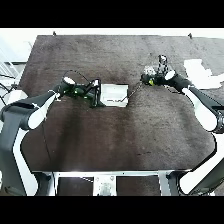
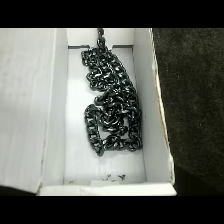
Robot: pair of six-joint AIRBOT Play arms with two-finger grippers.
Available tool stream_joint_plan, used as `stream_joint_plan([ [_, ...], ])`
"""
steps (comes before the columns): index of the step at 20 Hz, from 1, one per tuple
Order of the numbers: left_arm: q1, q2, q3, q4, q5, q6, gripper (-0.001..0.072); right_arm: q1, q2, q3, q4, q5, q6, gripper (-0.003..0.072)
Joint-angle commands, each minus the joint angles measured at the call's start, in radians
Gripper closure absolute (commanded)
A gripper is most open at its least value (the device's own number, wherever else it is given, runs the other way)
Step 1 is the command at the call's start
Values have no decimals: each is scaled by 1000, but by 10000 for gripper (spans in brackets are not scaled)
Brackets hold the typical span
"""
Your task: Fold the box and place the chain.
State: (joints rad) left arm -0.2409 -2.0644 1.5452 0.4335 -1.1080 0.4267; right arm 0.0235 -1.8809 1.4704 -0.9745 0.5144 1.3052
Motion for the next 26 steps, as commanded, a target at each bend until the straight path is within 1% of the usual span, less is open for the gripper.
stream_joint_plan([
  [1, 1, 0, 0, 0, 0, 0, 360, 0, 40, 11, 14, 52, -35, 668],
  [3, 1, 0, 0, 0, 0, 0, 360, 1, 140, 11, 13, 146, -70, 668],
  [5, 0, 0, 0, 0, 0, 0, 360, 10, 277, 11, 6, 220, -111, 668],
  [8, 0, 0, 0, 0, 0, 0, 360, 64, 501, 11, -136, 291, -92, 668],
  [11, 1, 0, 0, 0, 0, 0, 360, 165, 695, 11, -310, 292, 2, 669],
  [13, 0, 0, 0, 0, 0, 0, 360, 249, 780, 11, -439, 296, 86, 669],
  [15, 1, 0, 0, 0, 0, 0, 360, 328, 827, 11, -548, 307, 160, 669],
  [17, 0, 0, 0, 0, 0, 0, 360, 390, 845, 11, -591, 331, 188, 669],
  [19, 0, 0, 0, 0, 0, 0, 360, 422, 843, 8, -599, 341, 208, 669],
  [26, 1, 0, 0, 0, 0, 0, 360, 433, 843, -56, -597, 352, 267, 669],
])
